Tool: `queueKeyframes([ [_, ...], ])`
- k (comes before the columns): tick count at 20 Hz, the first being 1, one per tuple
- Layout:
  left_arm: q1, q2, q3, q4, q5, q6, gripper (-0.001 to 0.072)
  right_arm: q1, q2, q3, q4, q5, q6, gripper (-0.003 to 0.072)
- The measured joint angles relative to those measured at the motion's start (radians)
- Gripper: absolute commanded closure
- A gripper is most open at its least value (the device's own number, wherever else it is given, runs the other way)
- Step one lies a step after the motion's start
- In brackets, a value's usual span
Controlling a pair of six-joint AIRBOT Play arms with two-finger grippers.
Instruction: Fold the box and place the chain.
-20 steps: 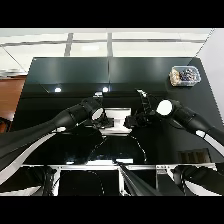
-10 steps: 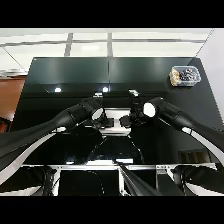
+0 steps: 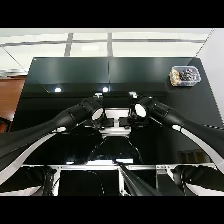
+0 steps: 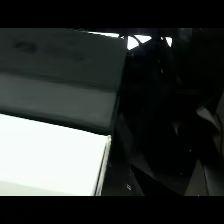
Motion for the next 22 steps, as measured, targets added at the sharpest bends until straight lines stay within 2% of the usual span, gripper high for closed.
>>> queueKeyframes([
  [1, 0.0, 0.0, 0.0, 0.0, -0.001, 0.0, 0.068, 0.001, -0.002, 0.002, 0.0, 0.005, 0.019, 0.0475],
  [2, 0.0, 0.0, 0.0, 0.0, 0.0, 0.0, 0.068, 0.001, -0.004, 0.002, 0.0, 0.006, 0.032, 0.0508],
  [4, 0.0, 0.0, 0.0, -0.003, 0.0, 0.0, 0.068, 0.003, -0.006, 0.005, 0.006, 0.008, 0.052, 0.0635],
  [5, 0.0, 0.0, 0.0, -0.005, 0.0, -0.001, 0.068, 0.005, -0.007, 0.008, 0.005, 0.01, 0.064, 0.0675],
  [10, 0.0, 0.0, 0.0, 0.0, 0.0, 0.0, 0.068, 0.009, -0.008, 0.019, 0.007, 0.01, 0.085, 0.0661],
  [11, 0.0, 0.0, 0.0, 0.001, -0.001, 0.0, 0.068, 0.009, -0.008, 0.021, 0.008, 0.008, 0.086, 0.0524],
  [12, 0.0, 0.0, 0.0, 0.005, -0.006, 0.0, 0.068, 0.009, -0.008, 0.023, 0.017, 0.002, 0.087, 0.0484],
  [15, 0.0, 0.0, 0.0, 0.004, -0.005, 0.001, 0.068, 0.008, -0.008, 0.026, 0.021, 0.001, 0.092, 0.0483],
  [18, 0.0, 0.0, 0.0, 0.001, -0.005, 0.001, 0.068, 0.008, -0.008, 0.027, 0.023, 0.006, 0.093, 0.0489],
  [19, 0.0, 0.0, 0.0, 0.0, -0.004, 0.0, 0.068, 0.008, -0.008, 0.027, 0.023, 0.008, 0.093, 0.0513],
  [20, 0.0, 0.0, 0.0, 0.0, -0.004, 0.0, 0.068, 0.008, -0.008, 0.027, 0.023, 0.01, 0.093, 0.057],
  [21, 0.0, 0.0, 0.0, 0.0, -0.004, 0.001, 0.068, 0.008, -0.01, 0.027, 0.023, 0.013, 0.096, 0.0674],
  [22, 0.0, 0.0, 0.0, 0.0, -0.004, 0.001, 0.068, 0.008, -0.011, 0.027, 0.022, 0.013, 0.097, 0.0675],
])
